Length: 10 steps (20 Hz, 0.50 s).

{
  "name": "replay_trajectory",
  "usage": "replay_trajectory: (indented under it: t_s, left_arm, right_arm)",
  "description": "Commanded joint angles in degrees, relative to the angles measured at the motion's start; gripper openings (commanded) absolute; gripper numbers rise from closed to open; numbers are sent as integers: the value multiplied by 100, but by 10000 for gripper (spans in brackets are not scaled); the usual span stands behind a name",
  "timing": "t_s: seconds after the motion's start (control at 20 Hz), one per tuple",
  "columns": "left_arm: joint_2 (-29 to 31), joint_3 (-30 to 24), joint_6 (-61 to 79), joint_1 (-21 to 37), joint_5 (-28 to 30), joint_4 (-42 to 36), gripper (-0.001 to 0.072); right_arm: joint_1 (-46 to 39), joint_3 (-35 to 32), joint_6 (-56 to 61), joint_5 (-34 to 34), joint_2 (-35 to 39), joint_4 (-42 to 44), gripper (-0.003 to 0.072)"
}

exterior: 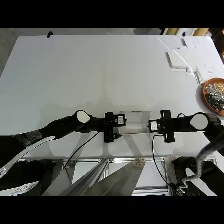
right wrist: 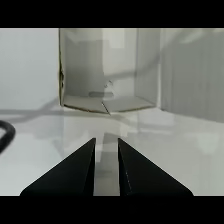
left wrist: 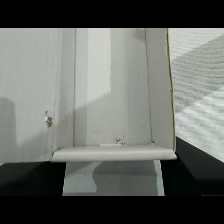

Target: Fold the box and place the chain.

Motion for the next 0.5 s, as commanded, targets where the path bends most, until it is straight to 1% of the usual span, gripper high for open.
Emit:
replay_trajectory:
  t_s: [0.0, 0.1, 0.15, 0.2, 0.3, 0.45]
  left_arm:
    - [2, -2, 0, -4, 0, 0, 332]
    - [2, -2, 0, -4, -2, 2, 332]
    - [2, -2, 0, -4, 0, 2, 332]
    - [2, -2, 0, -4, -2, 2, 332]
    - [2, -2, 0, -4, -2, 0, 332]
    - [2, -2, 0, -4, 0, 2, 332]
  right_arm:
    - [22, 2, -627, 24, -308, 691, 158]
    - [22, 2, -883, -24, -435, 1132, 158]
    - [22, 0, -883, -151, -474, 1246, 157]
    - [22, -2, -881, -267, -476, 1296, 157]
    - [22, -28, -879, -260, -476, 1349, 157]
    - [22, -197, -1043, -260, -476, 1700, 159]
